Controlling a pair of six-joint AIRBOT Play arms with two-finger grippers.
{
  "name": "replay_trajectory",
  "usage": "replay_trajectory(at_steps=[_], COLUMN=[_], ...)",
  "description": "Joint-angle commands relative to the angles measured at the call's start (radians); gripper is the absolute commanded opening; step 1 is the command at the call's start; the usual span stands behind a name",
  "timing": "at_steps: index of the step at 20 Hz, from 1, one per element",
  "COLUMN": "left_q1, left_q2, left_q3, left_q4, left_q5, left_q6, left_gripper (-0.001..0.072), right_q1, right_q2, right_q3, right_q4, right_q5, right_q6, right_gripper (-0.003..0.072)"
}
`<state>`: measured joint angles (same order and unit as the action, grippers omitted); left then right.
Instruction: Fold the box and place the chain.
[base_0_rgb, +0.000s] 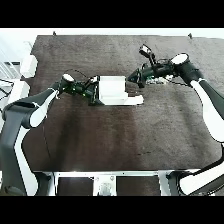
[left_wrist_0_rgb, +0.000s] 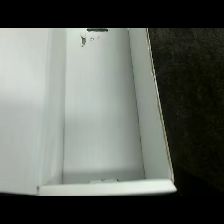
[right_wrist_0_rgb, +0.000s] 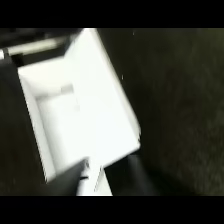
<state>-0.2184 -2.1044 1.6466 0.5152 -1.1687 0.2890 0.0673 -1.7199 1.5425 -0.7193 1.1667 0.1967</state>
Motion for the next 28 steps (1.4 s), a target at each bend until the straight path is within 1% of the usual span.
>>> replay_trajectory(at_steps=[1,5,9,14,15,16,20,21,22,23,24,26,27,28], left_q1=[0.0,0.0,0.0,0.0,0.0,0.0,0.0,0.0,0.0,0.0,0.0,0.0,0.0,0.0], left_q2=[0.0,0.0,0.0,0.0,0.0,0.0,0.0,0.0,0.0,0.0,0.0,0.0,0.0,0.0], left_q3=[0.0,0.0,0.0,0.0,0.0,0.0,0.0,0.0,0.0,0.0,0.0,0.0,0.0,0.0], left_q4=[0.0,0.0,0.0,0.0,0.0,0.0,0.0,0.0,0.0,0.0,0.0,0.0,0.0,0.0], left_q5=[0.001,0.001,0.001,0.001,0.0,0.0,0.0,0.0,-0.001,-0.001,-0.001,-0.001,-0.001,-0.001], left_q6=[0.0,0.0,0.0,0.0,0.0,0.0,0.0,0.0,0.0,0.0,0.0,0.0,0.0,0.0], left_gripper=[0.0376,0.0376,0.0377,0.0377,0.0377,0.0376,0.0377,0.0377,0.0376,0.0376,0.0377,0.0377,0.0377,0.0377], right_q1=[-0.002,0.002,0.026,0.074,0.077,0.079,0.086,0.089,0.094,0.098,0.106,0.123,0.132,0.135], right_q2=[0.032,-0.006,-0.053,-0.076,-0.076,-0.077,-0.077,-0.078,-0.078,-0.078,-0.078,-0.081,-0.084,-0.089], right_q3=[-0.065,-0.106,-0.105,-0.105,-0.105,-0.105,-0.105,-0.105,-0.105,-0.105,-0.105,-0.105,-0.105,-0.105], right_q4=[-0.18,-0.187,-0.182,-0.182,-0.183,-0.183,-0.182,-0.182,-0.182,-0.18,-0.179,-0.179,-0.179,-0.179], right_q5=[0.012,0.006,-0.021,-0.086,-0.094,-0.1,-0.112,-0.116,-0.119,-0.119,-0.119,-0.122,-0.129,-0.138], right_q6=[-0.024,-0.155,-0.207,-0.209,-0.209,-0.209,-0.209,-0.209,-0.209,-0.209,-0.209,-0.209,-0.209,-0.209], right_gripper=[0.0668,0.0668,0.0668,0.0668,0.0643,0.0556,0.0551,0.0445,0.0385,0.0381,0.0345,0.0326,0.0269,0.0254])
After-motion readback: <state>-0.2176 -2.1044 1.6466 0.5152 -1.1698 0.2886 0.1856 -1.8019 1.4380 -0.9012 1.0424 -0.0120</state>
